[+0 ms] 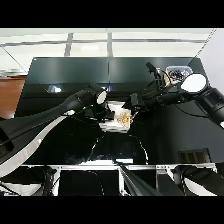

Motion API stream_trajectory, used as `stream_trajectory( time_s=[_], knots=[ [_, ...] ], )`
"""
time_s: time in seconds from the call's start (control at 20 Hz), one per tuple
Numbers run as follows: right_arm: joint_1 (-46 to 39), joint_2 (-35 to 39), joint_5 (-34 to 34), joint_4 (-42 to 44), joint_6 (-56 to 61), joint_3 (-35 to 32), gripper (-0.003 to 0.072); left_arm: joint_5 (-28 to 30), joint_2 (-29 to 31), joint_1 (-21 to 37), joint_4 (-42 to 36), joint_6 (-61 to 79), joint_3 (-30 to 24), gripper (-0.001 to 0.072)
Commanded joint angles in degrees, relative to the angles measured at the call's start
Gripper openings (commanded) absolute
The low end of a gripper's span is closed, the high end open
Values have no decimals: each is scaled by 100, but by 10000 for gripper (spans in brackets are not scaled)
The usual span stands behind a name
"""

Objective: Fold the box and place the chain.

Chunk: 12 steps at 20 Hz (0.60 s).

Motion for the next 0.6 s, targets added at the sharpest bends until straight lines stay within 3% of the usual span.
stream_trajectory(
  time_s=[0.0,0.15,0.3,0.35,0.4,0.45,0.55],
  knots=[
    [-671,15,68,-385,-50,-7,389,-4,2,4,0,2,7,31],
    [-1792,9,-345,-1694,37,-28,389,-15,2,4,2,0,7,31],
    [-2350,-57,-1593,-3405,1287,-380,391,-2,2,4,0,0,7,31],
    [-2420,-151,-1928,-3624,1598,-511,395,-2,2,4,0,2,7,31],
    [-2455,-334,-2205,-3624,1674,-564,594,-4,2,4,0,0,7,30],
    [-2452,-566,-2472,-3565,1679,-555,643,-4,2,4,0,0,7,31],
    [-2481,-1128,-2975,-3399,1801,-387,643,-11,2,4,2,2,7,31]
  ],
)
